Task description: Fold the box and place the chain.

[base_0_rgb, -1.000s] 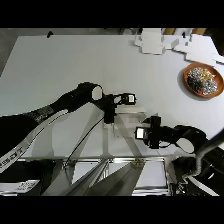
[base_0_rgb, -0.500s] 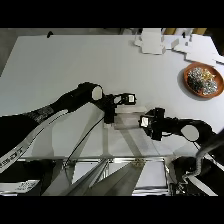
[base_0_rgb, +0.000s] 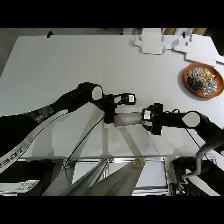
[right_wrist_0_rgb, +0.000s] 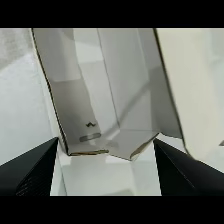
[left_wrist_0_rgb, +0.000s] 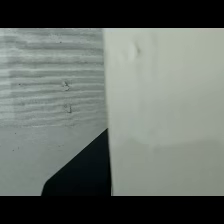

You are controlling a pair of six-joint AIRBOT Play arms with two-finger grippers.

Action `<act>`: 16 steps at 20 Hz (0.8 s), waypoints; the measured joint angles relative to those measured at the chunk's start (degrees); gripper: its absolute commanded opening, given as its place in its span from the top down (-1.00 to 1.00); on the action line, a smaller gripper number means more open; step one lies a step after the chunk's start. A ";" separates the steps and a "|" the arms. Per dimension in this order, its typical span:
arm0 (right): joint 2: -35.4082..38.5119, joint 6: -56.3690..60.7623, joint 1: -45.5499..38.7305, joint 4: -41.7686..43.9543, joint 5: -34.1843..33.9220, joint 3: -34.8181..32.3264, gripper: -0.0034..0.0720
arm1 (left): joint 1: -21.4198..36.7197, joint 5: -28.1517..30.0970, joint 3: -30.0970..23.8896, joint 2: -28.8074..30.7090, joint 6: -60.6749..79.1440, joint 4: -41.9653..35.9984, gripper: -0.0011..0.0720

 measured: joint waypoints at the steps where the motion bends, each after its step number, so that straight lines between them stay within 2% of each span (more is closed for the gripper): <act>1: -0.94 -1.84 -0.96 1.27 0.26 0.02 -0.80 | 0.00 -0.02 0.00 0.00 0.00 -0.02 0.96; 7: -7.08 -12.39 -4.35 9.05 3.48 1.09 -0.80 | 0.00 -0.04 0.00 0.00 0.02 -0.04 0.96; 16: -12.85 -16.20 -4.90 13.55 6.58 2.21 -0.78 | 0.00 -0.11 -0.02 0.00 0.04 -0.04 0.96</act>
